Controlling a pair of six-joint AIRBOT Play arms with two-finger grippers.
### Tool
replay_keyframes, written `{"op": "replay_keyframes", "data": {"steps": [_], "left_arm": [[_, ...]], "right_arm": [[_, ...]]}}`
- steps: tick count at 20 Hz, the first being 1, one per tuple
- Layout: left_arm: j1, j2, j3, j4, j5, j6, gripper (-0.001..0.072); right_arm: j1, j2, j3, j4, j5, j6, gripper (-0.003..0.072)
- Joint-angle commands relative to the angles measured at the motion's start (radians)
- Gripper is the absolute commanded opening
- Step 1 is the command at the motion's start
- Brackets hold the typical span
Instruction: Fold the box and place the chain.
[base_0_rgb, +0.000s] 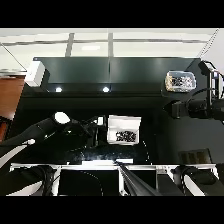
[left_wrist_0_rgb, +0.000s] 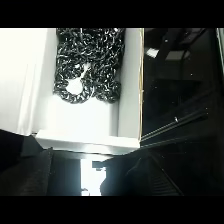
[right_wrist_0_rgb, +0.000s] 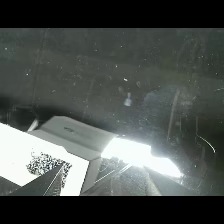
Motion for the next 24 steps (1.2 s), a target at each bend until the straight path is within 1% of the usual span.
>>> {"op": "replay_keyframes", "data": {"steps": [1,6,10,15,18,22,24], "left_arm": [[-0.008,-0.001,0.002,-0.002,0.026,-0.018,0.0711],[-0.008,-0.001,0.006,0.004,0.016,-0.017,0.0711],[-0.005,-0.003,0.042,0.023,0.006,-0.037,0.0710],[-0.003,-0.002,0.061,0.085,-0.042,-0.070,0.0710],[-0.003,-0.003,0.078,0.137,-0.033,-0.111,0.0710],[-0.003,-0.004,0.078,0.136,0.015,-0.111,0.0710],[-0.003,-0.021,0.087,0.135,0.005,-0.114,0.0710]], "right_arm": [[0.000,0.000,-0.001,0.000,0.000,0.000,0.0576],[0.000,0.000,-0.001,0.000,0.000,0.000,0.0575],[0.000,0.000,-0.001,0.000,0.000,0.000,0.0575],[0.000,0.000,-0.001,0.000,0.003,0.000,0.0576],[0.000,0.000,-0.001,0.000,0.003,0.000,0.0576],[0.000,0.000,-0.001,0.000,0.003,0.000,0.0576],[0.000,0.000,-0.001,0.000,0.003,0.000,0.0576]]}}
